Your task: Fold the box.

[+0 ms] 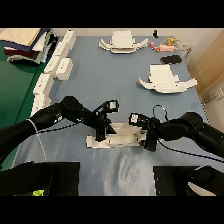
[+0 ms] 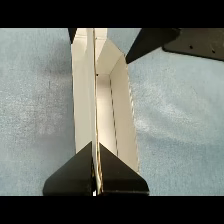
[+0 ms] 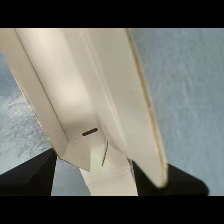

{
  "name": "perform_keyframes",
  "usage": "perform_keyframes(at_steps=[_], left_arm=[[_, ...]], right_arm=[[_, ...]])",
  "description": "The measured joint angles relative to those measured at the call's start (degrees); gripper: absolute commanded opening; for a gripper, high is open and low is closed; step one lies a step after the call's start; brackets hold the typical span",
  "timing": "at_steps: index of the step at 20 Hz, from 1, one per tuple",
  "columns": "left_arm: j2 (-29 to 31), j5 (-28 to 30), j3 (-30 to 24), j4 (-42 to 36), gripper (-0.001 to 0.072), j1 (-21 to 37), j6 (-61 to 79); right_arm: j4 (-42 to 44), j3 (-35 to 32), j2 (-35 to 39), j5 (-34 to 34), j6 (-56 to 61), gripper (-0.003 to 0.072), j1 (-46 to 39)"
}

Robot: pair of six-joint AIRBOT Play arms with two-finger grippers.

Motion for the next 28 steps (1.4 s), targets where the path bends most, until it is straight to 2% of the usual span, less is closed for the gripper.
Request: perform_keyframes(at_steps=[3,5,21,28], left_arm=[[0.0,0.0,0.0,0.0,0.0015,0.0,0.0],[0.0,0.0,0.0,0.0,0.0015,0.0,0.0],[0.0,0.0,0.0,0.0,0.0015,0.0,0.0],[0.0,-0.2,0.0,0.0,0.0015,0.0,0.0]], right_arm=[[8.3,-0.3,-3.5,-0.5,-13.3,0.072,-5.5],[11.3,-0.3,-5.8,-0.7,-17.6,0.072,-7.1],[17.4,-0.4,-11.0,-1.6,-30.4,0.0717,-9.0],[18.2,-0.4,-13.8,-5.0,-31.5,0.0715,-9.0]])
